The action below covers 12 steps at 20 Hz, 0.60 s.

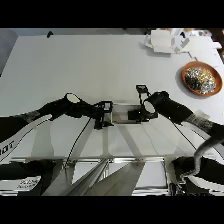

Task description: Fold the box and place the chain.

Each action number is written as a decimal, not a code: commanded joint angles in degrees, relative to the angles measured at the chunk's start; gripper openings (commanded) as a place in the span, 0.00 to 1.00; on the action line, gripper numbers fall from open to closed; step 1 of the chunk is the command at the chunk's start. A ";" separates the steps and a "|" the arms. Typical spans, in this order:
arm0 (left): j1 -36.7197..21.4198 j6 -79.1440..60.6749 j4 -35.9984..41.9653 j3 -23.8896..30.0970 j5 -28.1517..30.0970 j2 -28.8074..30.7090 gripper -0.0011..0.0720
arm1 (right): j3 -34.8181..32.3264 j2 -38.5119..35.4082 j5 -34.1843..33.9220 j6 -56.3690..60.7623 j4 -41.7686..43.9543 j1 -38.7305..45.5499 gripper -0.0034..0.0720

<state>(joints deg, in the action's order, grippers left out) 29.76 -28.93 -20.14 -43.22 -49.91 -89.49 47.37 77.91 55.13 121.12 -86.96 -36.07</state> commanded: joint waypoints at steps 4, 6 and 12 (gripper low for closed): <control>-0.02 0.02 -0.02 0.00 -0.04 0.04 0.25 | 0.04 1.03 -0.26 -0.09 1.18 -0.04 0.06; -0.02 0.02 -0.02 0.00 -0.04 0.04 0.25 | 0.04 1.03 -0.33 -0.09 1.27 -0.04 0.07; -0.02 0.02 -0.04 0.00 -0.07 0.04 0.25 | 0.04 -4.02 2.25 -6.12 0.57 -0.04 0.54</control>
<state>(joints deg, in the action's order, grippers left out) 29.76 -28.95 -20.16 -43.22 -49.89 -89.49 47.40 76.71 54.24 119.07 -84.75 -36.14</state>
